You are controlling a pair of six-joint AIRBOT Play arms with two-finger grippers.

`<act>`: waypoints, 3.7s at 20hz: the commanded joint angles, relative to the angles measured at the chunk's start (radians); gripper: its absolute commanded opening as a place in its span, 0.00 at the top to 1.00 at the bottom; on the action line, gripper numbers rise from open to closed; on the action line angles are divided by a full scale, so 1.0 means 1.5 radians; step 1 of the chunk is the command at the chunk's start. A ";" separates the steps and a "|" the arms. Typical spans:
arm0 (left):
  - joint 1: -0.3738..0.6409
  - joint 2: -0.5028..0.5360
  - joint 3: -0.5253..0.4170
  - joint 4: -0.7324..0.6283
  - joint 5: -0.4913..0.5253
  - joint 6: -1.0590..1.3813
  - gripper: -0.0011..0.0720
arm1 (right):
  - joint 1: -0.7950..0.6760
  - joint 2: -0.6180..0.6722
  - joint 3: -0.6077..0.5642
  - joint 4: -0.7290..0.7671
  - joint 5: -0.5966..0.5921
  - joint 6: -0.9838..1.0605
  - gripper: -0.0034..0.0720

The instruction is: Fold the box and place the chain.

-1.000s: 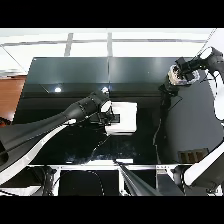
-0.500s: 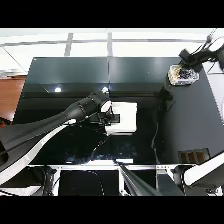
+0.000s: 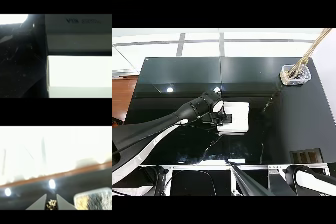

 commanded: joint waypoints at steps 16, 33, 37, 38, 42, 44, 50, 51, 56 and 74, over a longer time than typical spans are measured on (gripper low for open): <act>0.001 0.000 0.000 0.000 -0.003 0.000 0.95 | 0.109 0.204 -0.003 0.423 0.260 -0.106 0.94; 0.001 0.000 0.000 0.000 -0.003 0.000 0.95 | 0.329 0.125 -0.013 0.346 0.179 -0.103 0.94; 0.001 0.000 0.000 0.000 -0.003 0.000 0.95 | 0.354 0.118 -0.045 0.278 0.203 -0.093 0.94; 0.001 0.000 0.000 0.000 -0.003 0.000 0.95 | 0.356 0.118 -0.064 0.260 0.208 -0.088 0.94; 0.001 0.000 0.000 0.000 -0.003 0.000 0.95 | 0.356 0.118 -0.171 0.234 0.204 -0.083 0.94; 0.001 0.000 0.000 0.000 -0.003 0.000 0.95 | 0.356 0.118 -0.230 0.233 0.181 -0.084 0.94; 0.001 0.000 0.000 0.000 -0.003 0.000 0.95 | 0.370 0.118 -0.380 0.235 0.133 -0.080 0.94; 0.001 0.000 0.000 0.000 -0.003 0.000 0.95 | 0.384 0.118 -0.409 0.234 0.110 -0.079 0.94; 0.001 0.000 0.000 0.000 -0.002 0.000 0.95 | 0.422 0.118 -0.571 0.207 -0.031 -0.041 0.93; 0.000 -0.001 0.002 -0.001 0.018 0.005 0.94 | 0.236 0.257 -0.598 -0.055 0.120 -0.026 0.59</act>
